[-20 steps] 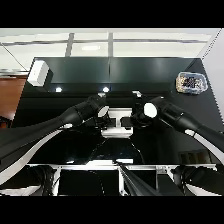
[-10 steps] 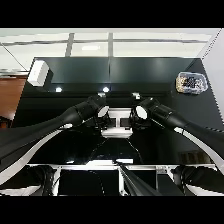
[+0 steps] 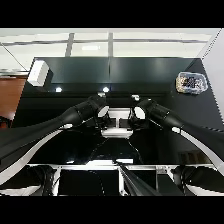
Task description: Fold the box and place the chain.
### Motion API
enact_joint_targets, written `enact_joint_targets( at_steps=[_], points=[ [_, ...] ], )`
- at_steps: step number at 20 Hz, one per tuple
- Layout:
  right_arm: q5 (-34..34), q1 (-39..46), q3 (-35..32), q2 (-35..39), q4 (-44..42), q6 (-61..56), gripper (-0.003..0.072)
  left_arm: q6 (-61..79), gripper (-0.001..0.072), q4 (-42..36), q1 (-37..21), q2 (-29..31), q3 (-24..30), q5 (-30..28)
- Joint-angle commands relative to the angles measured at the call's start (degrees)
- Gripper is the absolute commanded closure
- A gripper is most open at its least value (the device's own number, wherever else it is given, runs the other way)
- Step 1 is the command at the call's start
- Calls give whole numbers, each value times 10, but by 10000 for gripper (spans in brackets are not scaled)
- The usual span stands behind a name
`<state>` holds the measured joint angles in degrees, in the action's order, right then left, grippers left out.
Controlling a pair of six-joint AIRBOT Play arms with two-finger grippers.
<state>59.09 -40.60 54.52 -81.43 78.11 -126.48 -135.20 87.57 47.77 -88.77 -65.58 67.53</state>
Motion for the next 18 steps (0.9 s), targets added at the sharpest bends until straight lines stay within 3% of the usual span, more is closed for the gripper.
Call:
enact_joint_targets(
  at_steps=[1,3,4,5,6,7,9,10,12,16,18],
  points=[
    [0,-2,0,-1,-5,3,671,-1,683,0,0,0,0,0],
    [0,-2,0,-1,-4,3,669,0,683,0,0,0,0,0],
    [0,-2,0,-1,-4,3,602,-1,683,0,0,0,0,0],
    [-1,-2,0,-1,-4,3,590,-1,683,0,0,0,0,1],
    [-1,-2,0,-1,-5,3,595,-1,683,0,0,0,0,1],
    [-1,-2,0,-1,-4,3,671,-1,683,0,0,0,0,1],
    [0,-2,0,-1,-4,3,669,-1,683,0,0,0,0,1],
    [0,-2,0,0,-4,3,611,-1,683,0,0,0,0,1],
    [4,-2,1,5,1,3,408,-1,683,0,0,0,0,1],
    [26,2,4,59,4,51,400,-1,683,0,0,0,0,1],
    [75,17,10,119,-14,96,401,0,683,0,0,0,0,1]
  ],
)
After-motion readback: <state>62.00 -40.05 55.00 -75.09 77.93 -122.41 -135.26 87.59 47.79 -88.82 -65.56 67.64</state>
